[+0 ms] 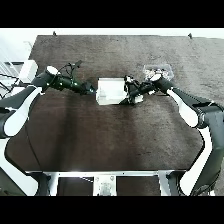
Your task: Fold the box and place the chain.
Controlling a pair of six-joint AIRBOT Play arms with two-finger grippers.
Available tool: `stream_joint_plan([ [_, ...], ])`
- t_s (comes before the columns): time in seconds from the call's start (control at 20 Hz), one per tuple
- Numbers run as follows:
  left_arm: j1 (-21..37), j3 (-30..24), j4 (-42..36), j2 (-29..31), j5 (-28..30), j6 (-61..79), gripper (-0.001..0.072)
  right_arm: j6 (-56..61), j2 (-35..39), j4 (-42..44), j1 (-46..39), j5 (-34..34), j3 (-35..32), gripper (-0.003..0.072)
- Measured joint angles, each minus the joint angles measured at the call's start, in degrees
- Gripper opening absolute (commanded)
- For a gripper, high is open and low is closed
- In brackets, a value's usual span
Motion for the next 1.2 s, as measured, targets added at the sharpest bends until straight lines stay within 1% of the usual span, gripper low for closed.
stream_joint_plan([
  [0.45,0.00,-0.02,-1.57,-0.02,-1.66,0.35,0.0279,0.02,0.02,0.00,0.00,0.00,0.00,0.0551],
  [0.5,-0.02,-0.07,-1.62,0.00,-1.70,0.11,0.0296,0.02,0.02,0.00,0.00,0.00,0.00,0.0551],
  [0.6,-0.09,-0.09,-1.68,0.00,-1.73,-0.33,0.0297,0.02,0.02,0.00,0.00,0.00,0.00,0.0551],
  [0.7,-0.13,-0.09,-1.66,0.00,-1.70,-0.57,0.0315,0.02,0.02,0.00,0.00,0.00,0.00,0.0551],
  [1.1,-0.57,-0.11,-0.79,0.00,-0.70,-2.60,0.0316,0.02,0.02,0.00,0.00,0.00,0.00,0.0551],
  [1.2,-1.16,-0.11,0.37,0.00,-0.07,-3.98,0.0395,0.02,0.00,0.00,0.00,0.00,0.00,0.0551],
])
